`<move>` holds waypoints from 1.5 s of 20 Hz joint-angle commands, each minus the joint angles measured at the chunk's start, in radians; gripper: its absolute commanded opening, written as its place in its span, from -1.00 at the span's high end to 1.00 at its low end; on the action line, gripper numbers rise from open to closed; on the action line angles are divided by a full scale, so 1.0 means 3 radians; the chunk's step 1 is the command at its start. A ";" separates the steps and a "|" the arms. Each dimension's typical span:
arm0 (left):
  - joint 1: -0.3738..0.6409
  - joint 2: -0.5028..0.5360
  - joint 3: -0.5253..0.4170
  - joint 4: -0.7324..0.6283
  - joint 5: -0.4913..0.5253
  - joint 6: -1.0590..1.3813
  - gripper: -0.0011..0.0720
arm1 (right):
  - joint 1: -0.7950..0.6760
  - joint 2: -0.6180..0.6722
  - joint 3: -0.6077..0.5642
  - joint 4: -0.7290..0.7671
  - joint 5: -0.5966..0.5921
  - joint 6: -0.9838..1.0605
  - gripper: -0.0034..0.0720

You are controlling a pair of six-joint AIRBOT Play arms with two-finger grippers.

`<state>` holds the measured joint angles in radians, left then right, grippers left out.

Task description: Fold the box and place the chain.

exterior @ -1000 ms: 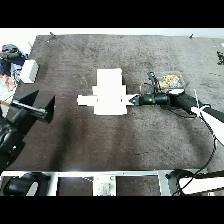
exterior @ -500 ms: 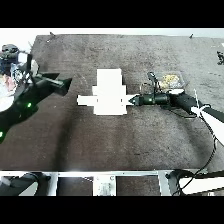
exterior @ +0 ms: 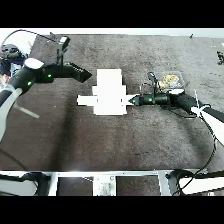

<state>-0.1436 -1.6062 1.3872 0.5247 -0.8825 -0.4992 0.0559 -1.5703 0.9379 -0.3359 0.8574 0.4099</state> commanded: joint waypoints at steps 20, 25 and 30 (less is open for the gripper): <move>-0.0058 -0.1990 0.2071 -0.0128 -0.2017 -0.0692 -0.65 | 0.0004 -0.0001 0.0003 0.0000 0.0085 0.0003 0.89; -0.0112 -0.2022 0.2073 -0.0020 -0.2063 -0.0599 -0.30 | 0.0003 -0.0001 0.0003 -0.0001 0.0123 0.0003 0.89; -0.0109 -0.2022 0.2073 -0.0010 -0.2125 -0.0448 0.03 | 0.0003 -0.0001 0.0003 -0.0003 0.0121 0.0003 0.89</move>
